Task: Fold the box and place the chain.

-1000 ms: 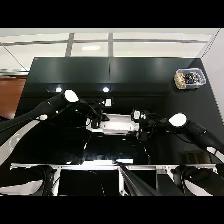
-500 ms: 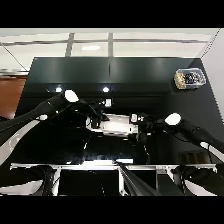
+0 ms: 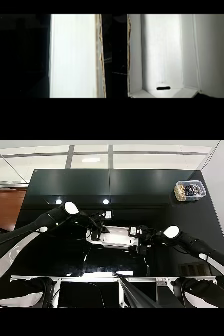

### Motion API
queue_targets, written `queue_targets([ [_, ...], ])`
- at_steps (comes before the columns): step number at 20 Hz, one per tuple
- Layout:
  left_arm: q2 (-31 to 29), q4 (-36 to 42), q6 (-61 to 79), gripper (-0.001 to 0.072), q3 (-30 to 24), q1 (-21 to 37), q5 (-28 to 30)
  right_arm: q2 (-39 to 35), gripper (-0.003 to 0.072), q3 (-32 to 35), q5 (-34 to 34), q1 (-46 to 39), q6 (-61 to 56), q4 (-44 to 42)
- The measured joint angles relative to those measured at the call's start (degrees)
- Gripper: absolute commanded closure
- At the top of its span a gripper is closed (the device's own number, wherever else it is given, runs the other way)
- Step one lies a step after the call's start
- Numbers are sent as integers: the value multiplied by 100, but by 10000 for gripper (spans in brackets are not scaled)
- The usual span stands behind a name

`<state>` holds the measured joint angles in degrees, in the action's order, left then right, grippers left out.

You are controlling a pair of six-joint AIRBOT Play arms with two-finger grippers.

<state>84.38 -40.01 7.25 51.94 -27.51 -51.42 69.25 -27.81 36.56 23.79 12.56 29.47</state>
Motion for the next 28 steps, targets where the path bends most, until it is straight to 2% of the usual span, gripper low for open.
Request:
queue_targets([
  [3, 0, 0, 0, 676, 0, 0, 0, 4, 78, -2, -42, 24, -42, 28],
  [4, 0, 0, 0, 676, 0, 0, 0, 4, 178, -2, -48, 24, -48, 33],
  [5, 0, -2, 11, 676, 0, 0, -11, 4, 247, -2, -46, 31, -50, 46],
  [8, 0, -2, 11, 668, 0, 2, -7, 4, 248, -2, -63, 35, -55, 52],
  [11, -13, -13, -66, 317, 0, 17, 26, 4, 248, -2, -83, 35, -57, 61],
  [13, -109, -26, -221, 202, 13, 50, -2, 4, 248, -2, -68, 35, -42, 87],
  [14, -210, -61, -339, 198, 22, 83, -20, 4, 248, -2, -35, 46, -24, 111],
  [18, -918, -605, -1165, 200, 31, 278, -354, 4, 249, -2, 118, 107, 57, 245],
  [19, -1145, -839, -1506, 208, 31, 334, -503, 4, 279, -2, 133, 114, 70, 269],
  [20, -1344, -1082, -1836, 298, 31, 376, -669, 4, 383, -2, 149, 118, 76, 286],
  [21, -1539, -1309, -2201, 566, 31, 413, -887, 4, 480, -2, 160, 120, 85, 302],
  [22, -1681, -1519, -2522, 677, 31, 439, -1071, 4, 489, -2, 173, 125, 90, 310],
  [25, -1945, -1805, -3318, 678, -35, 452, -1731, 4, 490, -2, 184, 129, 94, 332],
  [28, -2044, -1829, -3810, 678, -339, 219, -2031, 4, 490, -2, 190, 129, 96, 341],
])
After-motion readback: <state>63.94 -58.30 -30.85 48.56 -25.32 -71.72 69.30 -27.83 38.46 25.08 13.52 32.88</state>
